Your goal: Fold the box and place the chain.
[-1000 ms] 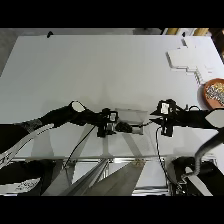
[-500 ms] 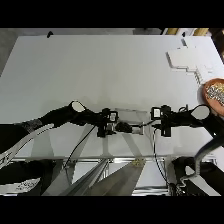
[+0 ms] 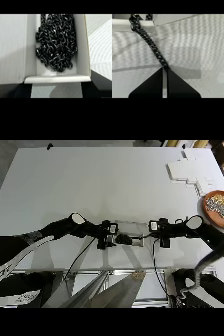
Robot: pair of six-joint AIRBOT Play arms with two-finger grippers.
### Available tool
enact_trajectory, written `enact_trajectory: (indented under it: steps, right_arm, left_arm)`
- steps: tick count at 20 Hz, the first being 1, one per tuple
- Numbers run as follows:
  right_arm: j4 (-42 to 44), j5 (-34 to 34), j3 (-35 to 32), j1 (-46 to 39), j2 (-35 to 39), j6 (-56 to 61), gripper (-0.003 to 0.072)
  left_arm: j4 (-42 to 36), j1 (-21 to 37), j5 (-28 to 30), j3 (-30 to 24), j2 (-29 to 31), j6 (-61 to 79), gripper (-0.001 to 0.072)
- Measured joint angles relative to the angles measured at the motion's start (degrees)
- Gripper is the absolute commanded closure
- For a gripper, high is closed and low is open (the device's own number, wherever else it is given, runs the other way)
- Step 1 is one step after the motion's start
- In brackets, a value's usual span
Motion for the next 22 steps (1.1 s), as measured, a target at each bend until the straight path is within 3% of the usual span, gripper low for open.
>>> enact_trajectory:
  steps: [3,7,11,12,14,22]
  right_arm:
    - [-1.3,1.8,-0.1,0.0,2.1,0.0,0.067]
    - [-0.4,6.1,-0.1,0.0,10.5,2.5,0.067]
    - [6.0,11.9,-0.1,1.5,18.7,6.7,0.067]
    - [7.0,12.2,-0.1,2.5,19.7,7.2,0.0644]
    - [6.6,10.9,-0.1,4.4,20.4,7.6,0.0447]
    - [-1.6,5.6,-1.1,7.7,15.6,10.4,0.0433]
  left_arm:
    - [0.0,0.0,0.0,0.0,0.0,0.0,0.0308]
    - [0.0,0.0,0.0,0.0,0.0,0.0,0.0308]
    - [0.0,0.0,0.0,0.0,0.0,0.0,0.0308]
    - [0.0,0.0,0.0,0.0,0.0,0.0,0.0308]
    - [0.0,0.0,0.0,0.0,0.0,0.0,0.0308]
    - [0.0,0.0,0.0,0.0,0.0,0.0,0.0308]
